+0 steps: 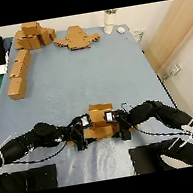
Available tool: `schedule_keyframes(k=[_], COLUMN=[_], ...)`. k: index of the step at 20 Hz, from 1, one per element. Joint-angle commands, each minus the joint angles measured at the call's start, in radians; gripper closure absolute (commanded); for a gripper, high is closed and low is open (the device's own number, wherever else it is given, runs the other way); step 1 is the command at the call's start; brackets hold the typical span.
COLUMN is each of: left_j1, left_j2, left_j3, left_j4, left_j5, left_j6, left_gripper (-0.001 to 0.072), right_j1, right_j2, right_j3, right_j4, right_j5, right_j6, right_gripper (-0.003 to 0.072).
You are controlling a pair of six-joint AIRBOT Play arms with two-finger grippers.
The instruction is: Fold the box.
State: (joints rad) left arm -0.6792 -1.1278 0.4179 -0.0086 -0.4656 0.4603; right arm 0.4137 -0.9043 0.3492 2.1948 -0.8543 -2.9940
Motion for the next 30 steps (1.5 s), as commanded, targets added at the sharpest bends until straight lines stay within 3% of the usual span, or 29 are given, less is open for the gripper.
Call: schedule_keyframes(k=[1,9,10,12,15,16,17,22,24,26,30], left_j1=[-0.001,-0.001,-0.001,0.001,0.003,0.01,0.02,0.066,0.077,0.111,0.276], left_j2=[0.0,0.0,0.0,0.001,0.032,0.051,0.073,0.233,0.293,0.346,0.411], left_j3=[0.001,0.001,0.001,0.0,-0.009,-0.021,-0.035,-0.12,-0.128,-0.126,-0.106], left_j4=[0.0,0.0,0.0,0.001,0.004,0.007,0.017,0.05,0.204,0.423,0.921], left_j5=[-0.006,-0.006,-0.005,-0.003,0.05,0.059,0.063,0.082,0.108,0.095,-0.16], left_j6=[0.0,-0.002,-0.005,-0.022,-0.065,-0.065,-0.066,-0.108,-0.365,-0.859,-1.771], left_gripper=[0.0008,0.0011,0.0037,0.0418,0.0458,0.058,0.0654,0.0682,0.0693,0.0693,0.0694], right_j1=[0.0,0.0,0.0,0.0,0.0,0.0,0.0,0.0,0.0,0.0,0.0], right_j2=[0.001,0.001,0.001,0.001,0.001,0.001,0.001,0.001,0.001,0.001,0.001], right_j3=[0.001,0.001,0.001,0.001,0.001,0.001,0.001,0.001,0.001,0.001,0.001], right_j4=[0.001,0.0,0.0,0.001,0.0,0.0,0.001,0.0,0.0,0.001,0.001], right_j5=[0.0,0.0,0.0,0.0,0.0,0.0,0.0,0.0,0.0,0.0,0.0], right_j6=[0.001,0.001,0.001,0.001,0.001,0.001,0.001,0.001,0.001,0.001,0.001], right_gripper=[0.0086,0.0087,0.0086,0.0086,0.0087,0.0086,0.0086,0.0086,0.0086,0.0086,0.0086])
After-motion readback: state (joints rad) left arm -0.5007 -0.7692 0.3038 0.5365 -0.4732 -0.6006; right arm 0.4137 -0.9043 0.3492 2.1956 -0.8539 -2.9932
